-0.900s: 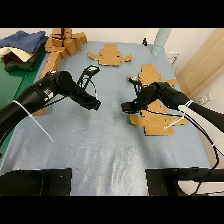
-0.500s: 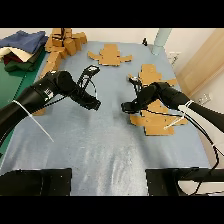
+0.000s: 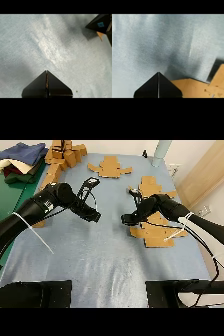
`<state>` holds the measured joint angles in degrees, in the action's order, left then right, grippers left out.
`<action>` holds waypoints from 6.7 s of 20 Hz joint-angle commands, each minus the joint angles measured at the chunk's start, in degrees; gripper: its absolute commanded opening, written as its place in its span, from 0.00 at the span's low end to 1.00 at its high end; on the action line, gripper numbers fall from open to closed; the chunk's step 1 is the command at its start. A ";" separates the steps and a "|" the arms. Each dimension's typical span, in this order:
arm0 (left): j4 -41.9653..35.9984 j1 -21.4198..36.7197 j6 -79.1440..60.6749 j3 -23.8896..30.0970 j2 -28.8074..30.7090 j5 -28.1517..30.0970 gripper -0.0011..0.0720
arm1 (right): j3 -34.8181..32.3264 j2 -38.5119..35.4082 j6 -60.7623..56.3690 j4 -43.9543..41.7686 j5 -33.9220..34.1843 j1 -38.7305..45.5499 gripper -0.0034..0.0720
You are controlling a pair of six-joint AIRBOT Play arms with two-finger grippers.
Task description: Fold the box.
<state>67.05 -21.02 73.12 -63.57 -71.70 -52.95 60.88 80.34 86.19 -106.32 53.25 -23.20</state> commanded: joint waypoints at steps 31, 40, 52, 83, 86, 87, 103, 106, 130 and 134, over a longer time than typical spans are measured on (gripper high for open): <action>-14.64 -0.07 -1.62 -0.07 -0.02 3.02 0.66 | 11.28 12.20 32.85 -3.15 29.73 59.25 0.55; -17.35 -0.07 -1.77 -0.07 -0.02 2.91 0.66 | 10.67 12.20 35.93 -18.45 36.85 56.98 0.23; -17.22 5.09 -3.32 0.17 -0.04 -6.95 0.66 | -0.15 3.48 23.41 -28.28 18.43 24.68 0.05; -34.49 23.04 -19.02 12.50 -5.46 -10.75 0.67 | -35.12 -31.06 26.73 -26.77 -3.82 6.43 0.05; -37.79 21.18 -23.76 11.50 -10.01 -10.16 0.67 | -35.12 -32.85 26.71 -26.27 -3.74 4.94 0.05; -39.60 20.83 -24.87 10.34 -11.80 -10.12 0.67 | -35.12 -32.92 26.71 -26.12 -3.72 4.96 0.05; -49.44 14.23 -34.73 0.72 -25.81 -17.20 0.66 | -35.12 -32.89 26.58 -26.01 -1.73 4.96 0.05; -48.83 15.06 -39.19 -0.44 -25.81 -22.77 0.66 | -35.12 -32.89 26.58 -26.01 -1.60 4.96 0.05; -44.09 13.35 -41.29 -0.28 -26.18 -28.55 0.40 | -35.12 -32.89 26.60 -25.88 -3.30 4.96 0.05; -44.15 13.22 -42.45 -0.31 -26.16 -26.71 0.24 | -35.12 -32.89 26.60 -25.90 -3.26 4.96 0.05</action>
<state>22.52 -7.57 31.22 -63.88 -97.84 -81.06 25.78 47.48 112.79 -132.18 50.11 -18.20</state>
